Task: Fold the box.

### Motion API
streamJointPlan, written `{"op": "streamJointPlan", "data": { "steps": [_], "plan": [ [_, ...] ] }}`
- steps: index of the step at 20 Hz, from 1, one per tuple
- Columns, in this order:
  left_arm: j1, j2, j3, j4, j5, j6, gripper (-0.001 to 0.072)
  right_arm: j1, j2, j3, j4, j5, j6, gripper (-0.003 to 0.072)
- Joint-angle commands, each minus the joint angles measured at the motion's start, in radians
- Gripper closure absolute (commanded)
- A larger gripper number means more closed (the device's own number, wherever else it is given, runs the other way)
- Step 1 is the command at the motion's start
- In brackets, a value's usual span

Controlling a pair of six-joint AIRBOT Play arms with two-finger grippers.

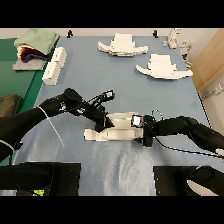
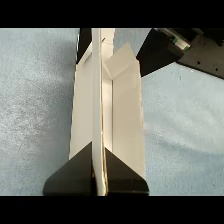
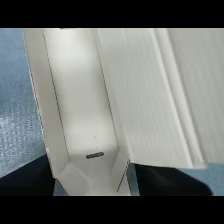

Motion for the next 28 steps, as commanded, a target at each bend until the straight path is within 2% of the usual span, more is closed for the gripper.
{"op": "streamJointPlan", "data": {
  "steps": [1, 5, 10, 12, 15, 17, 28],
  "plan": [
    [0.0, 0.0, 0.0, 0.0, 0.0, 0.0, 0.0697, -0.009, -0.008, -0.011, 0.039, -0.01, -0.038, -0.0025],
    [0.0, 0.0, 0.0, 0.0, 0.0, 0.0, 0.0697, -0.006, -0.059, -0.01, 0.048, -0.011, -0.038, -0.0025],
    [0.0, 0.0, 0.0, 0.0, 0.0, 0.0, 0.0697, -0.006, -0.051, -0.01, 0.051, -0.018, -0.038, -0.002],
    [0.0, 0.0, 0.0, 0.0, 0.0, 0.0, 0.0697, -0.006, -0.034, -0.01, 0.051, -0.039, -0.038, 0.0183],
    [0.0, 0.0, 0.0, 0.0, 0.0, 0.0, 0.0697, -0.006, -0.014, -0.01, 0.049, -0.042, -0.039, 0.0184],
    [0.0, 0.0, 0.0, 0.0, 0.0, 0.0, 0.0697, -0.006, -0.013, -0.01, 0.049, -0.041, -0.039, 0.0155],
    [0.0, 0.0, 0.0, 0.0, 0.0, 0.0, 0.0697, 0.012, -0.037, -0.01, 0.054, -0.02, -0.055, 0.0155]
  ]
}}
